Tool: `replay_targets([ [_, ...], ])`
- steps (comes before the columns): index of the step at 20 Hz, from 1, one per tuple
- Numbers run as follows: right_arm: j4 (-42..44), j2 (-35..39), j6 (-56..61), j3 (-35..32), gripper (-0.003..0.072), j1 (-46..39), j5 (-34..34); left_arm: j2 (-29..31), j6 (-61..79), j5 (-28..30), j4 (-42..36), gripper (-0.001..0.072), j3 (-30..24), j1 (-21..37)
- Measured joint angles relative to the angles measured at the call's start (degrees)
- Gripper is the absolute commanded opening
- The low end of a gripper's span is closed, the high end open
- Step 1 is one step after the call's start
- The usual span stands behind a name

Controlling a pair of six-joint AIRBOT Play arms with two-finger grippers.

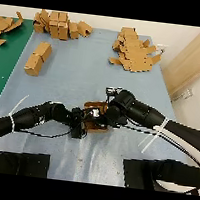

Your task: Fold the box.

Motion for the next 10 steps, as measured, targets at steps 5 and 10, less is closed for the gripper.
replay_targets([
  [5, -0.85, 2.51, 0.00, 0.00, 0.0387, 0.00, -2.16, 0.00, 0.00, 0.24, 0.02, 0.0464, -0.02, 0.00],
  [10, -2.23, 3.52, 0.04, 0.00, 0.0364, -0.02, -3.39, 0.00, 0.00, 0.39, 0.04, 0.0464, -0.02, 0.00],
])
